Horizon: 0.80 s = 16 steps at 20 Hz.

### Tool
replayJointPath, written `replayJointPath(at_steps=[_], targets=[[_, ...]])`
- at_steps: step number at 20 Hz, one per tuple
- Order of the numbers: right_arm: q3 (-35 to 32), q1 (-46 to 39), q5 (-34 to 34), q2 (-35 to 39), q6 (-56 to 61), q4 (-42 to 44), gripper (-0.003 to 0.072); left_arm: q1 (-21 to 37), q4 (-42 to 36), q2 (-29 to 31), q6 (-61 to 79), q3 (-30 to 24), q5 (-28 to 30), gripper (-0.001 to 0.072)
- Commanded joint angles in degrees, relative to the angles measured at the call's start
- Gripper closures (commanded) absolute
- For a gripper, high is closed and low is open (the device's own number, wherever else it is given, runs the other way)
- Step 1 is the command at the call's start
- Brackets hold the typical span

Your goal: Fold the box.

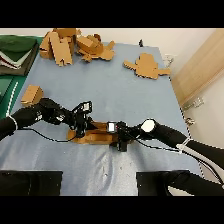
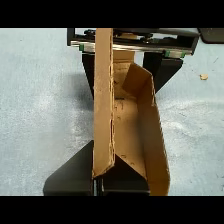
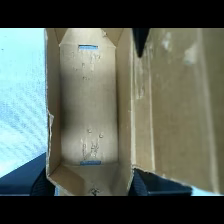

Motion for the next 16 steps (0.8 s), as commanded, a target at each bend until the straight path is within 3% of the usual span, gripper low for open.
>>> replayJointPath(at_steps=[1, 13, 16], targets=[[0.0, 0.0, -0.4, 0.0, 0.0, -1.7, 0.0181, 0.0, -0.1, 0.0, 0.0, 0.0, 0.4, 0.0694], [0.0, 0.0, -0.4, 0.0, 2.0, -2.4, 0.0166, 0.0, 0.3, 0.0, -0.2, 0.0, 0.5, 0.0694], [0.0, 0.0, -0.4, 0.0, 2.0, -2.4, 0.0172, 0.0, 0.2, 0.0, -6.2, 0.0, 0.6, 0.0694]])
